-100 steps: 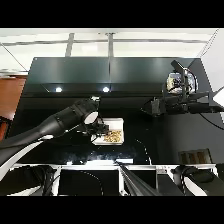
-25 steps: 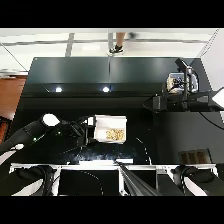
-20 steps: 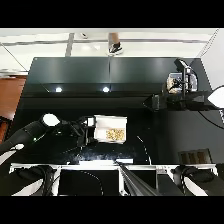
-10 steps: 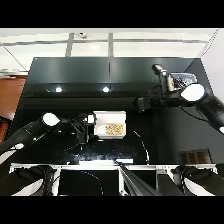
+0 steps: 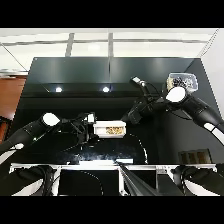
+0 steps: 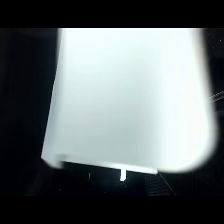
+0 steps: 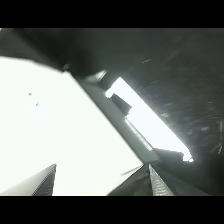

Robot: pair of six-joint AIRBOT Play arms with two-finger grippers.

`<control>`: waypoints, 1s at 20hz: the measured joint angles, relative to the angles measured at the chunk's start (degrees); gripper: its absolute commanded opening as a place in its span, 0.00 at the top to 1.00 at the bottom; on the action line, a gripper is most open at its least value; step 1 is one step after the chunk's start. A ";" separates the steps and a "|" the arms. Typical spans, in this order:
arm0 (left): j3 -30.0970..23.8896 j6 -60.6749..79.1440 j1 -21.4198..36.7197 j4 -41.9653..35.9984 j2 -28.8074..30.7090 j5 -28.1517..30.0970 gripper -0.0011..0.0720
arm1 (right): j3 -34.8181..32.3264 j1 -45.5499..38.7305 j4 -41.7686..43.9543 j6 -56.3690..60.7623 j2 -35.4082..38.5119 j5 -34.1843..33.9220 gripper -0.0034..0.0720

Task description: Fold the box and place the chain.

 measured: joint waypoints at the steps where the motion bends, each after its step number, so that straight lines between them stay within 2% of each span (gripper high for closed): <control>1: 0.00 0.00 0.00 0.00 -0.02 0.00 0.51 | 0.04 0.07 -0.07 -2.56 0.11 2.25 0.05; 6: 0.00 0.00 0.00 0.00 -0.02 -0.02 0.51 | 0.11 1.57 -2.56 -10.05 1.20 11.45 0.05; 8: 0.00 0.00 0.00 0.00 -0.02 -0.04 0.51 | 0.11 3.67 -5.07 -11.32 1.33 10.95 0.05; 13: 0.00 0.00 0.00 0.00 -0.02 -0.09 0.51 | 0.66 6.71 -9.01 -12.98 1.90 4.79 0.05; 20: 0.00 0.00 0.00 0.02 -0.02 -0.37 0.51 | 5.38 0.83 -6.91 -8.02 8.57 6.60 0.05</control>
